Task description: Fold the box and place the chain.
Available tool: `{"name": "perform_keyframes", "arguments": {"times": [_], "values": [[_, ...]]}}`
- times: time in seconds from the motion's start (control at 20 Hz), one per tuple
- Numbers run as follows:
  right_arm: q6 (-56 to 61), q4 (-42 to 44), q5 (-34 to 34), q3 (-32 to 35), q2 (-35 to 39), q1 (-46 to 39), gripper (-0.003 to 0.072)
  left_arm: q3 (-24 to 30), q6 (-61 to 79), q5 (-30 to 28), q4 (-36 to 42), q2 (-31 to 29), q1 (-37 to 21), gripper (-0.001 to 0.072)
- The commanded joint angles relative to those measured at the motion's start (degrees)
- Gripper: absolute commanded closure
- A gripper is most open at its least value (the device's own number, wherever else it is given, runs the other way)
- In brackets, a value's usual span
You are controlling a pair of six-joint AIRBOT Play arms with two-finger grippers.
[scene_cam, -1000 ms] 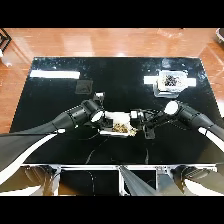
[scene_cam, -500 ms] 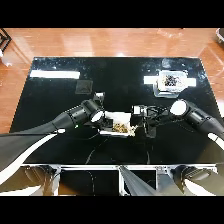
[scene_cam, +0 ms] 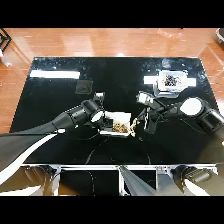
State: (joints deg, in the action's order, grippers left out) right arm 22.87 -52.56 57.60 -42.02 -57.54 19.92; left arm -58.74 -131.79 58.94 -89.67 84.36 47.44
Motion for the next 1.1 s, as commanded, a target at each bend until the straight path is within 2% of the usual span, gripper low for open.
{"name": "perform_keyframes", "arguments": {"times": [0.0,0.2,0.5,0.9,1.05], "values": [[3.5,13.3,3.0,-2.2,0.8,0.1,0.0665,0.0,0.0,0.0,0.0,0.0,-0.1,0.0687],[3.5,27.6,2.8,-2.3,0.8,0.1,0.0665,0.0,0.0,-0.3,0.0,0.0,-0.1,0.0687],[3.5,43.3,2.2,-2.8,0.8,0.1,0.0664,0.0,0.0,-0.3,0.0,0.0,-0.1,0.0687],[5.4,41.2,2.2,-3.1,0.9,0.0,0.0664,0.0,0.0,-0.1,0.0,0.0,0.0,0.0687],[11.8,29.6,3.7,-3.0,0.8,0.1,0.0664,0.0,0.0,-0.1,0.0,0.0,0.0,0.0687]]}}
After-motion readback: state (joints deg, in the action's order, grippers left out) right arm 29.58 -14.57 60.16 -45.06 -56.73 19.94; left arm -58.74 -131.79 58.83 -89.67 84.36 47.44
